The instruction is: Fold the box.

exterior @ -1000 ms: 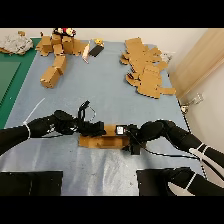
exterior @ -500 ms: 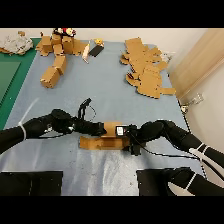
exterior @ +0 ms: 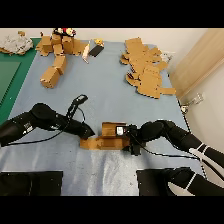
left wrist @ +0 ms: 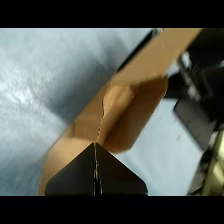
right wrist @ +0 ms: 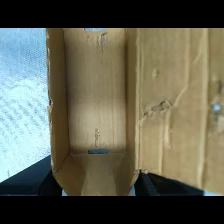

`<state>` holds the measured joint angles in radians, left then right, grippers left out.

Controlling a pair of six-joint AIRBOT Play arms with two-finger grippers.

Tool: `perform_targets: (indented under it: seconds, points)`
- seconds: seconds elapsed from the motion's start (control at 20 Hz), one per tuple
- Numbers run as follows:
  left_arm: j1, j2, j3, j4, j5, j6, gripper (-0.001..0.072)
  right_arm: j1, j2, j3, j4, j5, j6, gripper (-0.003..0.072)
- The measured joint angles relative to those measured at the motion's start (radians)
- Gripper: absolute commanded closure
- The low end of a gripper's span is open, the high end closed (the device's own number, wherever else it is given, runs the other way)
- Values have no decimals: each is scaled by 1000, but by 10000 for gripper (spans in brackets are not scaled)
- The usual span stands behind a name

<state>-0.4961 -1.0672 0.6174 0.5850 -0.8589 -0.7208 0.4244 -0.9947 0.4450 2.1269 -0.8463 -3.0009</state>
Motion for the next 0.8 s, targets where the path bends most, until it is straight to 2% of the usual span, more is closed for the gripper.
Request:
perform_targets:
  seconds: [0.2, 0.25, 0.3, 0.35, 0.6, 0.8]
  points:
    - [-111, 79, -13, 279, -41, 43, 693, 0, 0, 0, 0, 0, 0, 185]
    - [-145, 90, -14, 337, -45, 58, 467, 0, 0, 0, 0, 0, 0, 185]
    - [-180, 98, -16, 392, -42, 71, 90, 0, 0, 0, 0, 0, 0, 185]
    - [-207, 100, -17, 433, -28, 79, 23, 0, 0, 0, 0, 0, 0, 185]
    - [-268, 84, -18, 534, 85, 114, 23, 0, 0, 0, 0, 0, 0, 185]
    - [-279, 79, -18, 555, 127, 127, 25, 0, 0, 0, 0, 0, 0, 185]
